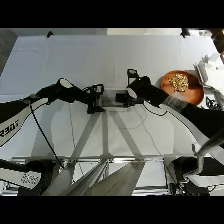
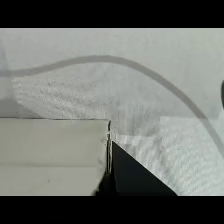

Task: Fold the box and place the chain.

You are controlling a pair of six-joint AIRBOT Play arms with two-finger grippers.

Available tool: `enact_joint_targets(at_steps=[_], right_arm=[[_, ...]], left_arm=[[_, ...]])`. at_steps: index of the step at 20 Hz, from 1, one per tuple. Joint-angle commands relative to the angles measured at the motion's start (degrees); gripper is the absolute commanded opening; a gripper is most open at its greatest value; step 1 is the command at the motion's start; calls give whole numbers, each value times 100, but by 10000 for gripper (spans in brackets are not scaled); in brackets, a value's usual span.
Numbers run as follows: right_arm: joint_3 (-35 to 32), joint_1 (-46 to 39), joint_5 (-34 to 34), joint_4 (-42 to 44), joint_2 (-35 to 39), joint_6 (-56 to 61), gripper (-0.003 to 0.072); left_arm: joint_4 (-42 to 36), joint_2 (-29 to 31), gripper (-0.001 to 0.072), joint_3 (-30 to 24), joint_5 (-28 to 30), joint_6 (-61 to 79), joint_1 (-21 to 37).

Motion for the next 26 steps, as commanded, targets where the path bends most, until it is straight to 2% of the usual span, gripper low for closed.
enact_joint_targets(at_steps=[1, 2, 4, 5, 11, 16, 18, 19, 20, 23, 26], right_arm=[[0, -4, 7, 9, -28, 122, 13], [0, -4, 28, 9, -15, 122, 117], [0, -4, 33, 0, 72, 103, 553], [0, -4, 35, 2, 144, -17, 572], [-2, -4, 177, 39, 1137, -264, 572], [-2, -197, 905, 129, 2208, -1987, 571], [-2, -614, 791, 131, 2544, -2404, 568], [-2, -957, 686, 129, 2636, -2553, 521], [-2, -1346, 658, 129, 2653, -2643, 517], [-2, -2605, 678, -48, 2483, -2736, 564], [-2, -3659, 404, -413, 2249, -2741, 566]], left_arm=[[2, 4, 158, -2, 2, 13, 2], [2, 4, 158, 0, 2, 13, 2], [2, 7, 158, -2, 2, 13, 2], [2, 4, 158, 0, 2, 13, 2], [2, 4, 158, -2, 2, 13, 2], [2, 4, 158, -2, 2, 13, 2], [2, 4, 158, -2, 2, 13, 2], [2, 4, 158, -2, 2, 13, 2], [2, 4, 158, 0, 2, 13, 2], [2, 4, 158, -2, 2, 13, 2], [2, 4, 158, 0, 2, 13, 2]])
